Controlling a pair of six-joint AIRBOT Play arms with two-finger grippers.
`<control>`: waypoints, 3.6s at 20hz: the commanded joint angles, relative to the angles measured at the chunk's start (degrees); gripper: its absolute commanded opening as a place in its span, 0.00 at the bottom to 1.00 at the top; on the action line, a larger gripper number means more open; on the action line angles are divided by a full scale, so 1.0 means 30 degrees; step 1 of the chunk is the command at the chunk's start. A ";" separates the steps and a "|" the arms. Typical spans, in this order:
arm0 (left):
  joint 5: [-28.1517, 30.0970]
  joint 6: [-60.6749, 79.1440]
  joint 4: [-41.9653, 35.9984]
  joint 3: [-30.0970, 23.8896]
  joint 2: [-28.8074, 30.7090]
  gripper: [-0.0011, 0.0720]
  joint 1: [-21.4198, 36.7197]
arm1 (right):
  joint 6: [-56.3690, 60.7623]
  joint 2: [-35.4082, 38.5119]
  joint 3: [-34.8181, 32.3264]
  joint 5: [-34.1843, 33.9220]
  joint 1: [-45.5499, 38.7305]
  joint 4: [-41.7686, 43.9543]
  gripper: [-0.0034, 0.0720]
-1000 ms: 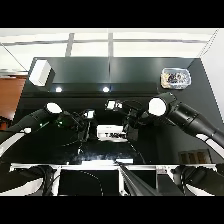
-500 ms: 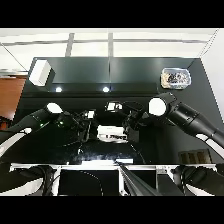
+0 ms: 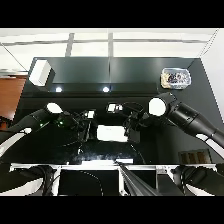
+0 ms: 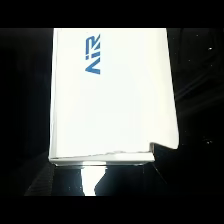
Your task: Fold the box and place the chain.
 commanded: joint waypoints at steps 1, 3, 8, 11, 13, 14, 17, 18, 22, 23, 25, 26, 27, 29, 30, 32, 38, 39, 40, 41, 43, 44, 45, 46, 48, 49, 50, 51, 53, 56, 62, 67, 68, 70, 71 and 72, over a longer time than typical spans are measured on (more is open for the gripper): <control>-0.0007 0.0007 -0.0015 0.0015 -0.0015 0.65 -0.0007 | 0.0036 -0.0007 -0.0007 -0.0066 0.0015 0.0007 0.38; -0.0007 0.0007 -0.0015 0.0015 -0.0015 0.65 -0.0007 | 0.0044 -0.0007 -0.0007 -0.0080 0.0015 -0.0007 0.38; -0.0007 0.0007 -0.0015 0.0015 -0.0015 0.65 -0.0007 | 0.0044 -0.0007 -0.0007 -0.0474 0.0015 -0.0117 0.21; -0.0007 0.0007 -0.0015 0.0015 -0.0015 0.65 -0.0007 | 0.0124 -0.0007 -0.0007 -0.0517 0.0015 -0.0211 0.21; -0.0007 0.0007 -0.0015 0.0015 -0.0015 0.65 -0.0007 | 0.0189 -0.0007 -0.0007 -0.0758 0.0015 -0.0204 0.21; -0.0007 0.0007 -0.0015 0.0015 -0.0015 0.65 -0.0007 | 0.0262 -0.0007 0.0000 -0.0852 0.0015 -0.0197 0.21; -0.0007 0.0007 -0.0015 0.0015 -0.0015 0.65 -0.0007 | 0.0474 -0.0007 0.0000 -0.0874 0.0015 -0.0182 0.21; -0.0007 0.0007 -0.0015 0.0015 -0.0015 0.65 -0.0007 | 0.0554 0.0000 0.0000 -0.0882 0.0015 -0.0146 0.21; -0.0007 0.0000 -0.0015 0.0015 -0.0015 0.65 -0.0007 | 0.0554 0.0000 0.0000 -0.0860 0.0015 -0.0138 0.20; -0.0007 0.0007 -0.0015 0.0015 -0.0015 0.65 -0.0007 | 0.0554 0.0007 0.0000 -0.0860 0.0015 -0.0138 0.20; -0.0007 0.0007 -0.0015 0.0015 -0.0015 0.65 -0.0007 | 0.0554 0.0015 0.0000 -0.0823 0.0007 -0.0138 0.21; -0.0007 0.0007 -0.0015 0.0015 -0.0015 0.65 -0.0007 | 0.0561 0.0015 0.0000 -0.0758 0.0007 -0.0138 0.21; -0.0007 0.0007 -0.0015 0.0015 -0.0015 0.65 -0.0007 | 0.0561 0.0022 0.0000 -0.0678 0.0007 -0.0131 0.21; -0.0007 0.0000 -0.0015 0.0015 -0.0015 0.65 -0.0007 | 0.0568 0.0124 0.0000 -0.0546 0.0007 -0.0131 0.21; -0.0007 0.0007 -0.0015 0.0015 -0.0015 0.65 -0.0007 | 0.0597 0.0255 0.0000 -0.0554 0.0007 -0.0131 0.21; -0.0007 0.0000 -0.0015 0.0015 -0.0015 0.65 -0.0007 | 0.0619 0.0510 0.0000 -0.0561 -0.0051 -0.0138 0.20; -0.0007 0.0007 -0.0015 0.0015 -0.0015 0.65 -0.0007 | 0.0845 0.0561 -0.0087 -0.0743 0.0015 -0.0095 0.21; -0.0007 0.0007 -0.0015 0.0015 -0.0015 0.65 -0.0007 | 0.0911 0.0554 -0.0211 -0.1013 0.0015 -0.0051 0.21; -0.0007 0.0007 -0.0015 0.0015 -0.0015 0.65 -0.0007 | 0.0903 0.0554 -0.0350 -0.1275 0.0015 0.0153 0.25; -0.0007 0.0000 -0.0015 0.0015 -0.0015 0.65 -0.0007 | 0.0903 0.0554 -0.0437 -0.1472 0.0015 0.0393 0.33; -0.0007 0.0000 -0.0015 0.0015 -0.0015 0.65 -0.0007 | 0.0918 0.0554 -0.0474 -0.1923 0.0015 0.0743 0.56; -0.0007 0.0007 -0.0015 0.0015 -0.0015 0.65 -0.0007 | 0.0911 0.0554 -0.0474 -0.2106 0.0015 0.0743 0.56; -0.0007 0.0007 -0.0015 0.0015 -0.0015 0.65 -0.0007 | 0.0896 0.0546 -0.0474 -0.2186 0.0015 0.0721 0.56; -0.0007 0.0007 -0.0015 0.0015 -0.0015 0.65 -0.0007 | 0.0896 0.0525 -0.0481 -0.2266 0.0015 0.0721 0.56; -0.0007 0.0007 -0.0015 0.0015 -0.0015 0.65 -0.0007 | 0.0896 0.0474 -0.0532 -0.2361 0.0015 0.0721 0.55; -0.0007 0.0007 -0.0015 0.0015 -0.0015 0.65 -0.0007 | 0.0896 0.0466 -0.0561 -0.2353 0.0015 0.0714 0.45; -0.0007 0.0007 -0.0015 0.0015 -0.0015 0.65 -0.0007 | 0.0896 0.0466 -0.0561 -0.2295 0.0015 0.0707 0.38; -0.0007 0.0007 -0.0015 0.0015 -0.0015 0.65 -0.0007 | 0.0896 0.0466 -0.0561 -0.2251 0.0015 0.0707 0.38; -0.0007 0.0007 -0.0015 0.0015 -0.0015 0.65 -0.0007 | 0.0896 0.0466 -0.0561 -0.2222 0.0015 0.0670 0.37; -0.0007 0.0007 -0.0015 0.0015 -0.0015 0.65 -0.0007 | 0.0896 0.0466 -0.0619 -0.2222 0.0015 0.0678 0.36; -0.0007 0.0007 -0.0015 0.0015 -0.0015 0.65 -0.0007 | 0.0896 0.0430 -0.1093 -0.2244 0.0015 0.0685 0.27; -0.0007 0.0007 -0.0015 0.0015 -0.0015 0.65 -0.0007 | 0.0896 0.0430 -0.1115 -0.2222 0.0015 0.0714 0.27; -0.0007 0.0007 -0.0015 0.0015 -0.0015 0.65 -0.0007 | 0.0896 0.0430 -0.1115 -0.2208 0.0022 0.0736 0.27; -0.0007 0.0007 -0.0015 0.0015 -0.0015 0.65 -0.0007 | 0.0896 0.0430 -0.1166 -0.2237 0.0153 0.0743 0.27; -0.0007 0.0007 -0.0015 0.0015 -0.0015 0.65 -0.0007 | 0.0896 0.0408 -0.1239 -0.2273 0.0306 0.0729 0.27; -0.0007 0.0007 -0.0015 0.0015 -0.0015 0.65 -0.0007 | 0.0911 0.0342 -0.1297 -0.2288 0.0481 0.0729 0.27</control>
